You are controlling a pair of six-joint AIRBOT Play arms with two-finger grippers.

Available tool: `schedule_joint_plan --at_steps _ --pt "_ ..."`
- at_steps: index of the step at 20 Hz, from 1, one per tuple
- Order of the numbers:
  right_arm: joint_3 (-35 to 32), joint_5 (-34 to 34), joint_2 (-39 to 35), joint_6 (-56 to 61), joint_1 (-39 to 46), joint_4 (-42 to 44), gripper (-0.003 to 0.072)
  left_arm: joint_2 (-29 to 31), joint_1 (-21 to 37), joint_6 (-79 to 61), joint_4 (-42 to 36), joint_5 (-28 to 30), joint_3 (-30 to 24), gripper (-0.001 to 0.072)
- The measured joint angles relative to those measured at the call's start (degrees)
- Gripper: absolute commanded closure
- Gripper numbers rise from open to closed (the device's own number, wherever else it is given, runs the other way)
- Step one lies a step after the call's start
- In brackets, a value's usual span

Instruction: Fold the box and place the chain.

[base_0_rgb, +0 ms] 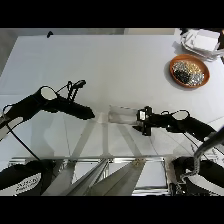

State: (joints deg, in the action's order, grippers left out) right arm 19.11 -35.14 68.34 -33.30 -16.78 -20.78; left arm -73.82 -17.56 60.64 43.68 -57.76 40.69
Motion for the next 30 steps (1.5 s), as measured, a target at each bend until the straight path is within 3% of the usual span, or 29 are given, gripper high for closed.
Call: schedule_joint_plan --at_steps 3,5,6,8,10,12,13,15,20,26,30 --pt "0.0 0.02 0.0 0.02 0.0 0.02 0.0345 2.43 -0.04 -0.98 -2.1 -0.04 0.0 0.0567" --pt "0.0 0.0 0.0 0.0 0.0 0.02 0.0345 3.91 -0.2 -1.73 -3.41 -0.17 0.0 0.0297" --pt "0.0 0.0 0.0 0.02 0.0 0.0 0.0345 4.55 -0.17 -2.03 -3.74 -0.22 0.0 0.0245" --pt "0.0 0.0 0.0 0.02 0.0 0.0 0.0345 5.9 0.24 -2.69 -4.07 -0.52 0.0 0.0246" --pt "0.0 0.0 0.0 0.02 0.0 0.02 0.0345 7.34 1.2 -3.15 -3.82 -1.18 0.0 0.0263" --pt "0.0 0.0 0.0 0.0 0.0 0.02 0.0345 8.63 2.69 -3.23 -2.75 -1.77 0.0 0.0466" --pt "0.0 0.0 0.0 0.0 0.0 0.02 0.0345 9.07 3.61 -2.93 -1.77 -1.97 -0.02 0.0471" --pt "0.0 0.0 0.0 0.02 0.0 0.0 0.0345 9.31 5.18 -1.64 0.2 -2.14 -0.11 0.0703" --pt "0.0 0.0 0.0 0.02 0.0 0.02 0.0345 4.92 5.53 -0.02 2.54 -1.03 -0.42 0.0707" --pt "0.0 0.0 0.0 0.0 0.0 0.02 0.0345 -3.74 -0.85 -0.02 0.87 4.63 -0.46 0.0707" --pt "0.0 0.0 0.0 0.0 0.0 0.02 0.0345 -5.95 -3.93 -0.28 -0.59 7.13 -0.46 0.0704"
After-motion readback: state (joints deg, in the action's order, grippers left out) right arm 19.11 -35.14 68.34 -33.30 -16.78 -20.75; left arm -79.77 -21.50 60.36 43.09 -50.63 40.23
